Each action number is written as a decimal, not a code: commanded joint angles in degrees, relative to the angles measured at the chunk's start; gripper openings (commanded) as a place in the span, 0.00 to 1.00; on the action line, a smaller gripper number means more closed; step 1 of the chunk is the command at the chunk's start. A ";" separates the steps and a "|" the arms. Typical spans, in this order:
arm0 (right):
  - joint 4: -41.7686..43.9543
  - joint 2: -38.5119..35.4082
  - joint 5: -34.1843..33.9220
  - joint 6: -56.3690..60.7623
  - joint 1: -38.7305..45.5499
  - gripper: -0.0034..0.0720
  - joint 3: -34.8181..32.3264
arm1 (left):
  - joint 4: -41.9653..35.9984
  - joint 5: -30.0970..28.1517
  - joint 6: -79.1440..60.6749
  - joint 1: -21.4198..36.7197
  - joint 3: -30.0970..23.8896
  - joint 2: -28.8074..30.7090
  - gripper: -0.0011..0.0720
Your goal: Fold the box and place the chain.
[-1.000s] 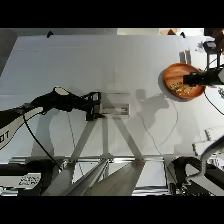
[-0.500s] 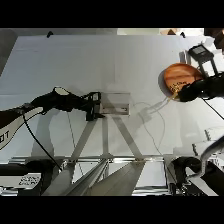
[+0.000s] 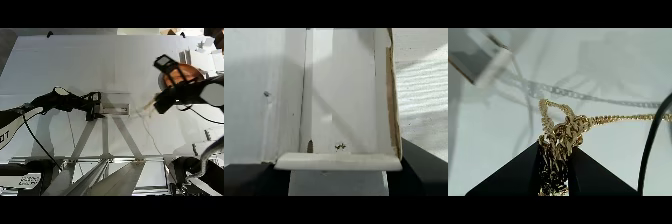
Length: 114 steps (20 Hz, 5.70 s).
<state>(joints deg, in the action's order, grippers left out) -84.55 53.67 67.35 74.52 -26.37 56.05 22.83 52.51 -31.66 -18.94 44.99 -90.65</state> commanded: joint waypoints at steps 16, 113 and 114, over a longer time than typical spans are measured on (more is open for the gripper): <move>25.49 12.15 -26.49 -10.97 -11.50 0.05 0.00 | 0.02 -0.02 -0.02 0.02 0.00 0.02 0.48; 50.18 14.93 -6.82 -41.33 7.76 0.06 -5.33 | 0.02 0.00 -0.02 0.02 0.00 0.02 0.48; 50.25 14.93 -6.54 -41.33 7.76 0.13 -5.35 | 0.02 -0.02 -0.02 0.02 0.00 0.02 0.48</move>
<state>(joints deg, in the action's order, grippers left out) -31.18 68.38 60.55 31.44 -18.57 51.92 22.83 52.51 -31.66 -18.94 44.99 -90.65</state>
